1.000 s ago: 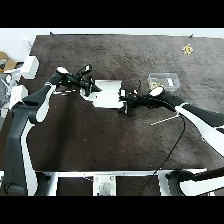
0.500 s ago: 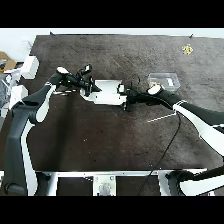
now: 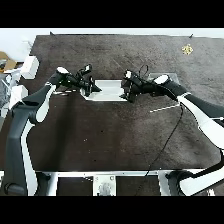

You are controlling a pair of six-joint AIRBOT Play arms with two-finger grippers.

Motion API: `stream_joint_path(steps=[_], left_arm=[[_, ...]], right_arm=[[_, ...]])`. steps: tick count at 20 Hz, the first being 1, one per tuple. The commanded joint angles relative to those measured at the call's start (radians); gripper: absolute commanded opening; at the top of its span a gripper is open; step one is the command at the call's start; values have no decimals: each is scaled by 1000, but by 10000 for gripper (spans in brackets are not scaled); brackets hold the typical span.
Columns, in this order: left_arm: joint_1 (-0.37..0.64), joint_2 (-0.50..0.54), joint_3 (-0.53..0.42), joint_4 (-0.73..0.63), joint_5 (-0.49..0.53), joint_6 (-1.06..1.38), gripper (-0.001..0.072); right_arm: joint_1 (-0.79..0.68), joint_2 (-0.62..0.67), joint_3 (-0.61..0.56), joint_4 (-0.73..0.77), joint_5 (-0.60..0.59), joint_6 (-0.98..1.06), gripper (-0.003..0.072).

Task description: Fold the box and place the chain.

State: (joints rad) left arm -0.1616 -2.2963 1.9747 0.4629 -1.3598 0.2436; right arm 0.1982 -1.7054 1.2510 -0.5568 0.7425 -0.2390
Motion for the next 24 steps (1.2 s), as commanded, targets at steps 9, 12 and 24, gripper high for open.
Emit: stream_joint_path(steps=[9, 12, 24], left_arm=[[0, -1, 0, 1, 1, 0, 11], [0, -1, 0, 1, 2, 0, 11], [0, -1, 0, 1, 10, 0, 11]], right_arm=[[-44, -160, 206, 3, 243, 8, 632], [-44, -215, 267, 3, 297, 8, 632], [-50, -344, 381, 7, 385, 42, 630]])
